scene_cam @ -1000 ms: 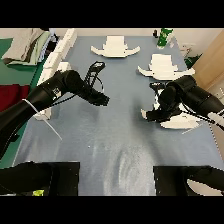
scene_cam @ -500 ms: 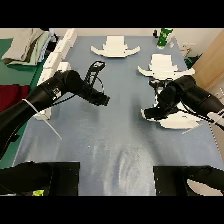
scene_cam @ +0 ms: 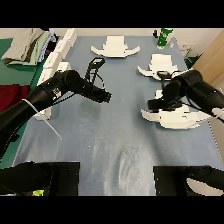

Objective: Fold the box.

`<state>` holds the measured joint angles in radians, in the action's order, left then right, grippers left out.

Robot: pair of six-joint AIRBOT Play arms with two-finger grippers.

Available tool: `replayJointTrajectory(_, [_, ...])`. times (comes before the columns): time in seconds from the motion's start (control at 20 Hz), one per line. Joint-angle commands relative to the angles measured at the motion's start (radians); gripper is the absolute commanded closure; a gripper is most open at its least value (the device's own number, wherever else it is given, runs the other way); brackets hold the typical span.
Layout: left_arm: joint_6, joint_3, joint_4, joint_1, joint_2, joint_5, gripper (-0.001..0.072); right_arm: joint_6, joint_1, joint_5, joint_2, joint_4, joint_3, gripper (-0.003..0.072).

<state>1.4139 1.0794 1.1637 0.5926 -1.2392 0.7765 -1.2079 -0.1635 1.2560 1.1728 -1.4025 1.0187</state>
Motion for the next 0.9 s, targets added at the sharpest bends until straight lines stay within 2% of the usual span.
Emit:
replayJointTrajectory(0.0, [0.000, 0.000, -0.060, 0.000, 0.001, -0.006, 0.0550, 0.000, 0.235, 0.095, 0.000, 0.282, 0.064, 0.0264])
replayJointTrajectory(0.05, [0.002, 0.000, -0.074, 0.000, 0.001, -0.008, 0.0242, -0.013, 0.352, 0.082, 0.000, 0.287, 0.069, 0.0264])
replayJointTrajectory(0.1, [0.009, 0.000, -0.082, -0.001, 0.001, -0.007, 0.0173, -0.032, 0.457, 0.064, 0.005, 0.262, 0.068, 0.0264])
replayJointTrajectory(0.25, [0.020, 0.001, -0.098, 0.000, 0.001, 0.017, 0.0173, -0.204, 0.743, -0.003, 0.053, 0.064, 0.069, 0.0263])
replayJointTrajectory(0.4, [0.020, 0.001, -0.111, -0.001, 0.001, 0.029, 0.0173, -0.367, 0.921, -0.012, 0.163, -0.084, 0.114, 0.0263])
replayJointTrajectory(0.5, [0.020, 0.001, -0.111, -0.001, 0.001, 0.047, 0.0172, -0.448, 0.984, 0.002, 0.233, -0.157, 0.163, 0.0264])
replayJointTrajectory(0.65, [0.026, 0.001, -0.113, -0.001, 0.001, 0.072, 0.0172, -0.652, 1.007, 0.046, 0.303, -0.355, 0.219, 0.0264])
replayJointTrajectory(0.85, [0.027, 0.001, -0.113, -0.001, 0.001, 0.073, 0.0172, -0.705, 0.999, 0.117, 0.394, -0.396, 0.273, 0.0264])
